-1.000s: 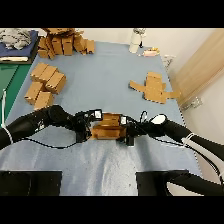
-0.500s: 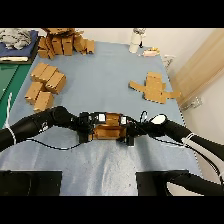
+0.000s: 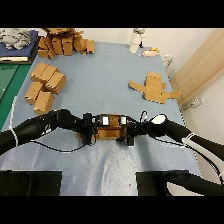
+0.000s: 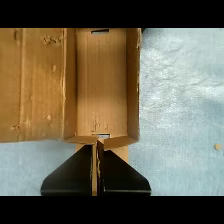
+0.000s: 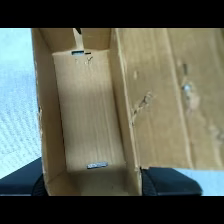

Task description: Fold the box.

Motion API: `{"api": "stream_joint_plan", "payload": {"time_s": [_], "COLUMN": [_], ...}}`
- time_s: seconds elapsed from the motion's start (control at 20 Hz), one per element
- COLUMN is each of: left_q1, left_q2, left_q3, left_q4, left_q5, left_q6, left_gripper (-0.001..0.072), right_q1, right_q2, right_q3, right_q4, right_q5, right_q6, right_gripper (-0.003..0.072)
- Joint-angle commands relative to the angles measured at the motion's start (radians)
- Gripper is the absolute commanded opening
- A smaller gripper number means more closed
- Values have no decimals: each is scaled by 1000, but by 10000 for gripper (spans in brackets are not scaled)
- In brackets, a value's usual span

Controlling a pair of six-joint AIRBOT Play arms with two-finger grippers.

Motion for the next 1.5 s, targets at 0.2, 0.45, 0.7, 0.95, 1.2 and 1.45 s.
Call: {"api": "stream_joint_plan", "payload": {"time_s": [0.2,0.45,0.7,0.95,1.2,1.45], "left_q1": [-12,-22,-22,-22,17,145], "left_q2": [-40,-42,-42,-42,-13,113], "left_q3": [15,24,24,24,25,25], "left_q4": [-39,-72,-83,-86,14,440], "left_q5": [34,48,47,47,-2,-229], "left_q6": [0,0,-3,-3,-133,-633], "left_gripper": [55,57,412,412,32,15], "right_q1": [1,1,1,1,1,1], "right_q2": [0,0,0,0,0,0], "right_q3": [0,0,0,0,0,0], "right_q4": [1,1,1,1,1,1], "right_q5": [1,1,1,1,1,0], "right_q6": [0,0,0,0,0,0], "right_gripper": [596,596,596,596,596,596]}}
